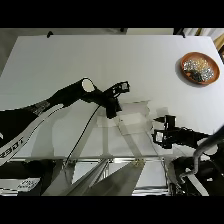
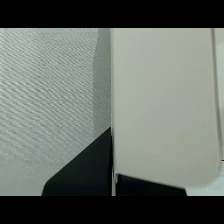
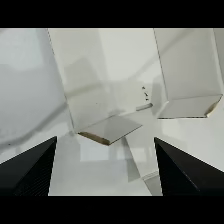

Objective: Fold the box and place the chain.

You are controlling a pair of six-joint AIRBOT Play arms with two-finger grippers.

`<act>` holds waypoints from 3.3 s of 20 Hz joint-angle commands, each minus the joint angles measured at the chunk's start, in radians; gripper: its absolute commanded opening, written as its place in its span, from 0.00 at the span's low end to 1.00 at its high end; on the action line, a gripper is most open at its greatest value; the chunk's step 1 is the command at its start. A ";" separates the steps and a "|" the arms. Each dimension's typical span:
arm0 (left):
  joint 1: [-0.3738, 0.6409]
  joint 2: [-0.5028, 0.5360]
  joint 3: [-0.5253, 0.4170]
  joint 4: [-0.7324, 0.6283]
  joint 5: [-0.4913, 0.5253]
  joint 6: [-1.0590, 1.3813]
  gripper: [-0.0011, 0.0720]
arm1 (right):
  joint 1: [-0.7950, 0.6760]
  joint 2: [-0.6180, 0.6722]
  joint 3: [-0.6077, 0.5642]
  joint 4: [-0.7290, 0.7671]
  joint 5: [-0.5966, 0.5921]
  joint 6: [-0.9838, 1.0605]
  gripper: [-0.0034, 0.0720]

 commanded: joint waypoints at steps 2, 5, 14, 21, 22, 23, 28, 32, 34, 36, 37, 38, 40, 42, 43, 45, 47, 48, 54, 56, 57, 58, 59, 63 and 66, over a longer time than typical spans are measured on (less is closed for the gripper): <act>0.000 -0.001 0.000 0.000 0.000 0.000 0.03 | 0.112 0.019 -0.024 -0.082 -0.017 0.103 0.92; 0.000 -0.001 0.000 0.000 0.000 0.000 0.03 | 0.140 -0.076 -0.035 -0.082 -0.154 0.102 0.93; 0.000 -0.001 0.000 0.000 0.000 0.000 0.03 | 0.140 -0.170 -0.017 -0.056 -0.318 0.088 0.93; 0.000 -0.001 0.000 0.000 0.000 0.000 0.03 | 0.066 -0.215 0.102 -0.026 -0.313 0.060 0.93; 0.000 -0.001 0.000 0.000 0.000 0.000 0.03 | 0.037 -0.227 0.122 -0.026 -0.298 0.031 0.93; 0.000 -0.001 0.000 0.000 0.000 0.000 0.03 | 0.012 -0.248 0.142 -0.017 -0.263 -0.018 0.93; 0.000 -0.001 0.000 0.000 0.000 0.000 0.03 | -0.008 -0.376 0.197 0.150 -0.198 -0.190 0.93; 0.000 -0.001 0.000 0.000 0.000 0.000 0.03 | -0.041 -0.412 0.212 0.209 -0.203 -0.251 0.93; 0.000 -0.001 0.000 0.000 0.001 0.000 0.03 | -0.070 -0.435 0.224 0.211 -0.188 -0.252 0.93; 0.000 -0.001 0.000 0.000 0.000 0.000 0.03 | -0.086 -0.460 0.244 0.247 -0.163 -0.294 0.93; 0.000 -0.001 0.000 0.000 0.000 0.000 0.03 | -0.089 -0.477 0.255 0.274 -0.144 -0.336 0.93; 0.000 -0.001 0.000 0.000 0.000 0.000 0.03 | -0.089 -0.493 0.264 0.298 -0.135 -0.364 0.93; 0.000 -0.001 0.000 0.000 0.000 0.000 0.03 | -0.089 -0.521 0.278 0.318 -0.124 -0.379 0.93; 0.000 -0.001 0.000 0.000 0.000 0.000 0.03 | -0.098 -0.546 0.290 0.328 -0.121 -0.381 0.93; 0.000 -0.001 0.000 0.000 0.000 0.000 0.03 | -0.112 -0.555 0.292 0.338 -0.115 -0.382 0.93; 0.000 -0.001 0.000 0.000 0.000 0.000 0.03 | -0.146 -0.571 0.294 0.338 -0.082 -0.383 0.93; 0.000 -0.001 0.000 0.000 0.000 0.000 0.03 | -0.166 -0.584 0.294 0.350 -0.063 -0.415 0.93; 0.000 -0.001 0.000 0.000 0.000 0.000 0.03 | -0.166 -0.592 0.294 0.375 -0.059 -0.443 0.93; 0.000 -0.001 0.000 0.000 0.000 0.000 0.03 | -0.174 -0.682 0.306 0.523 -0.045 -0.559 0.93; 0.000 -0.001 0.000 0.000 0.000 0.000 0.03 | -0.203 -0.689 0.332 0.518 -0.018 -0.563 0.93; 0.000 -0.001 0.000 0.000 0.000 0.000 0.03 | -0.220 -0.689 0.344 0.515 -0.002 -0.563 0.93; 0.000 -0.001 0.000 0.000 0.000 0.000 0.03 | -0.233 -0.689 0.355 0.515 0.011 -0.563 0.93; 0.000 -0.001 0.000 0.000 0.000 0.000 0.03 | -0.240 -0.689 0.360 0.515 0.013 -0.563 0.93; 0.000 -0.001 0.000 0.000 0.000 0.000 0.03 | -0.241 -0.715 0.361 0.515 0.023 -0.581 0.93; 0.000 -0.001 0.000 0.000 0.000 0.000 0.03 | -0.241 -0.747 0.362 0.517 0.030 -0.615 0.93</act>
